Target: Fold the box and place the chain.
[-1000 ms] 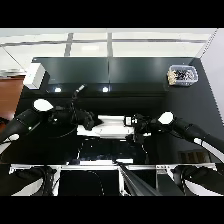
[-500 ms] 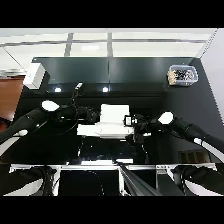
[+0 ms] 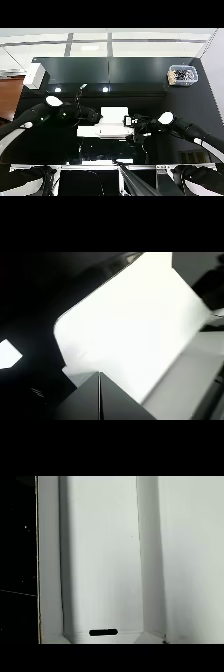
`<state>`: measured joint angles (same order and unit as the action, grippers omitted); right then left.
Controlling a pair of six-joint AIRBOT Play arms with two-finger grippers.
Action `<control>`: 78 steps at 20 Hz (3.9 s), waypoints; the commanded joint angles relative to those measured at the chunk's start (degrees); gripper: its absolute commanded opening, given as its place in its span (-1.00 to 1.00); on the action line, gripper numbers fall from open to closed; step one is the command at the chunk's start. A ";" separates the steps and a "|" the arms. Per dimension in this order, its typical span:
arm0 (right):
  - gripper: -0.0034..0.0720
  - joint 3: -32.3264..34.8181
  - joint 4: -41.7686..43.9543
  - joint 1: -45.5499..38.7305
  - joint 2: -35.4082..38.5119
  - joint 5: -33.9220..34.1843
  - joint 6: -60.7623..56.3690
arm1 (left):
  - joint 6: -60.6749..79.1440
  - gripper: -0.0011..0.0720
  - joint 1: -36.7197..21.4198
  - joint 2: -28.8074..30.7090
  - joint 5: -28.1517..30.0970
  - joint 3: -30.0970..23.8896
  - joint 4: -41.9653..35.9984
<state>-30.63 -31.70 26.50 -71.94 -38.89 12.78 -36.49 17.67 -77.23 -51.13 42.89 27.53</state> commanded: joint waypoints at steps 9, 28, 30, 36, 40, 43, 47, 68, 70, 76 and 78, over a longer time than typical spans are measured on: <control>-0.55 -0.07 0.07 0.04 -0.02 0.15 -0.15 | 2.89 -0.91 -22.08 28.33 -24.13 -5.31 18.23; -0.55 -0.07 0.07 0.04 -0.02 0.15 -0.15 | 31.41 -0.90 -5.57 26.34 -4.87 -11.43 26.03; -0.55 -0.07 0.07 0.04 -0.02 0.15 -0.15 | 32.20 -0.90 -5.20 24.72 -4.90 -11.43 23.30; -0.55 -0.07 0.09 0.04 -0.02 0.15 -0.15 | 32.96 0.97 3.50 20.92 4.79 -11.43 24.13; -0.55 -0.07 0.09 0.04 -0.02 0.15 -0.15 | 37.77 0.97 8.22 17.25 7.10 -11.43 24.24; -0.55 -0.07 0.09 0.04 -0.02 0.15 -0.15 | 37.77 0.96 8.46 14.14 7.02 -11.26 22.64; -0.55 -0.07 0.07 0.04 -0.02 0.15 -0.15 | 37.79 0.96 8.44 13.14 7.13 -11.26 18.56; -0.55 -0.07 0.07 0.04 -0.02 0.15 -0.15 | 41.42 -0.35 10.54 10.62 11.37 -11.26 5.86; -0.55 -0.07 0.09 0.04 -0.02 0.15 -0.15 | 41.42 -0.36 12.24 10.58 13.38 -11.26 5.84; -0.55 -0.07 0.07 0.04 -0.02 0.15 -0.15 | 41.13 -0.36 13.57 7.96 14.40 -11.26 6.10; -0.55 -0.07 0.09 0.04 -0.02 0.15 -0.15 | 41.03 -0.36 13.57 7.82 13.42 -11.26 6.05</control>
<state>-30.63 -31.64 26.50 -71.94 -38.70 12.62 4.80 31.00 -68.77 -37.01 31.57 33.41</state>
